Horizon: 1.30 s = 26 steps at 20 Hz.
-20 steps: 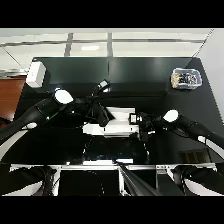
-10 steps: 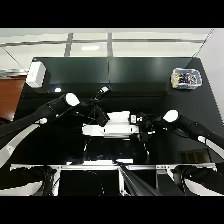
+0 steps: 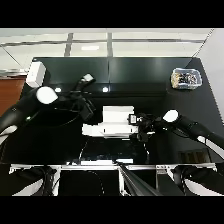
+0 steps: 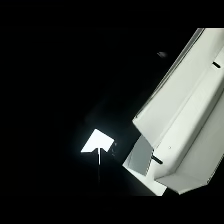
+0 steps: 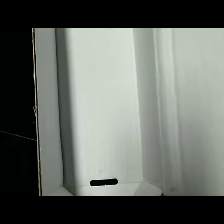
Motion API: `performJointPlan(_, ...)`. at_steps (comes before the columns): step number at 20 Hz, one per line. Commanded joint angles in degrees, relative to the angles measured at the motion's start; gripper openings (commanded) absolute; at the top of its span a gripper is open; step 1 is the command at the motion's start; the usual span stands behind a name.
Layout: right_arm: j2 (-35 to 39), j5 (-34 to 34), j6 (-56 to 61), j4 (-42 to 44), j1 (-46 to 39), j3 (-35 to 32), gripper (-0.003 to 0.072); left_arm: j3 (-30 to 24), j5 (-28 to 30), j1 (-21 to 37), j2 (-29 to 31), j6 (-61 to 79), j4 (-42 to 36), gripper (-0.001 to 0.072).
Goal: Fold the box and place the chain.
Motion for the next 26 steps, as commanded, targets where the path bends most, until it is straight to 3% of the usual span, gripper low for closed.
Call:
performJointPlan(1, 0.0, -0.2, 0.0, 0.0, 0.0, 0.0, 0.0246, -9.8, -3.2, 4.8, 7.1, 15.1, -12.4, 0.0030)
performJointPlan(2, 0.0, -0.2, 0.0, 0.0, 0.0, 0.0, 0.0246, -12.5, -5.5, 4.5, 7.1, 23.1, -14.2, 0.0066)
performJointPlan(4, 0.0, -0.2, 0.0, 0.0, 0.0, 0.0, 0.0246, -16.5, -4.1, 2.5, 6.7, 38.4, -13.3, 0.0636)
performJointPlan(5, 0.0, -0.2, 0.0, 0.0, 0.0, 0.0, 0.0246, -17.8, -1.4, 1.4, 6.2, 43.3, -12.4, 0.0713)
performJointPlan(9, 0.0, -0.3, 0.0, 0.0, 0.0, 0.0, 0.0246, -17.8, 9.6, -3.7, 2.2, 46.9, -7.0, 0.0713)
performJointPlan(16, 0.0, -0.3, 0.0, 0.0, 0.0, 0.0, 0.0246, -13.7, 8.6, -5.5, -4.3, 47.1, -14.1, 0.0704)
performJointPlan(19, 0.0, -0.3, 0.0, 0.0, 0.0, 0.0, 0.0246, -12.4, 3.4, -5.5, -6.5, 50.3, -17.4, 0.0671)
performJointPlan(20, 0.0, -0.3, 0.0, 0.0, 0.0, 0.0, 0.0246, -12.4, 3.5, -5.5, -6.7, 50.8, -18.5, 0.0491)
performJointPlan(21, 0.0, -0.3, 0.0, 0.0, 0.0, 0.0, 0.0246, -12.4, 3.5, -5.5, -6.6, 50.8, -18.6, 0.0245)
performJointPlan(22, 0.0, -0.3, 0.0, 0.0, 0.0, 0.0, 0.0246, -12.2, 3.6, -5.4, -6.6, 50.8, -18.6, 0.0182)
performJointPlan(26, 0.0, -0.3, 0.0, 0.0, 0.0, 0.0, 0.0246, -12.1, 3.6, -5.5, -6.8, 50.8, -20.7, 0.0156)
